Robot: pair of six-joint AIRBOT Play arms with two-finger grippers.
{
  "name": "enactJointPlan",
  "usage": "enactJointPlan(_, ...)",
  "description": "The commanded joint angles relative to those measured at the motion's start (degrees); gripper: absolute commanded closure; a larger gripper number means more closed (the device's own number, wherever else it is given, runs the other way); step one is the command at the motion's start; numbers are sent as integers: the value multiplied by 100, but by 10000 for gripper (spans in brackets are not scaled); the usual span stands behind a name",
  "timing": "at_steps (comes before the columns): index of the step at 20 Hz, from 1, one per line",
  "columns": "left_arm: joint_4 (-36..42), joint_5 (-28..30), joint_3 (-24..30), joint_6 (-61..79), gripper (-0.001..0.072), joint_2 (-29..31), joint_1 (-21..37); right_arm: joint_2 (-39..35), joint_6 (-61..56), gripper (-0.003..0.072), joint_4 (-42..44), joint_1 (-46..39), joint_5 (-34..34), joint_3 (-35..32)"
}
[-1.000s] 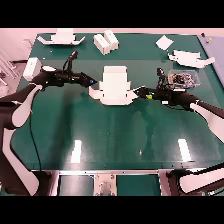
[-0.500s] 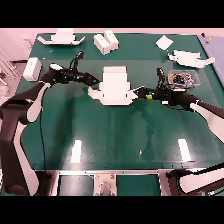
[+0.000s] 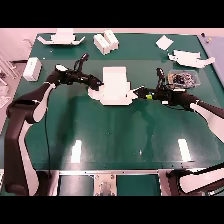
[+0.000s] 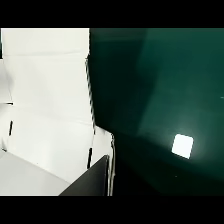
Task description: Fold the box and place the chain.
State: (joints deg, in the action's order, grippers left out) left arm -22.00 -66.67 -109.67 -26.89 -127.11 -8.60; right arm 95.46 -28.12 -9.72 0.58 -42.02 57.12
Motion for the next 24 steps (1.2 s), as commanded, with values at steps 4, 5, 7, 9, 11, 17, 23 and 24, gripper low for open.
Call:
enactJointPlan(4, 22, 186, -22, 149, 235, -50, -273, -2, 11, 671, 2, 4, -4, 4)
enactJointPlan(5, 59, 195, -22, 149, 235, -50, -271, -2, 11, 671, 0, 4, -4, 4)
enactJointPlan(7, 59, 181, -22, 151, 236, -50, -271, -2, 13, 670, -33, 4, -4, 4)
enactJointPlan(9, 59, 190, -22, 157, 246, -52, -271, -2, 15, 671, -44, 4, -4, 4)
enactJointPlan(11, 81, 247, -22, 190, 363, -50, -271, -2, 31, 671, -46, 4, -4, 4)
enactJointPlan(17, 144, 278, -22, 385, 522, -50, -271, -2, 31, 671, -175, 4, -2, 4)
enactJointPlan(23, 142, 144, -22, 1003, 594, -50, -269, -2, 142, 671, -195, 4, -2, 4)
enactJointPlan(24, 140, 44, -22, 1259, 643, -50, -267, -2, 184, 671, -195, 4, -2, 4)
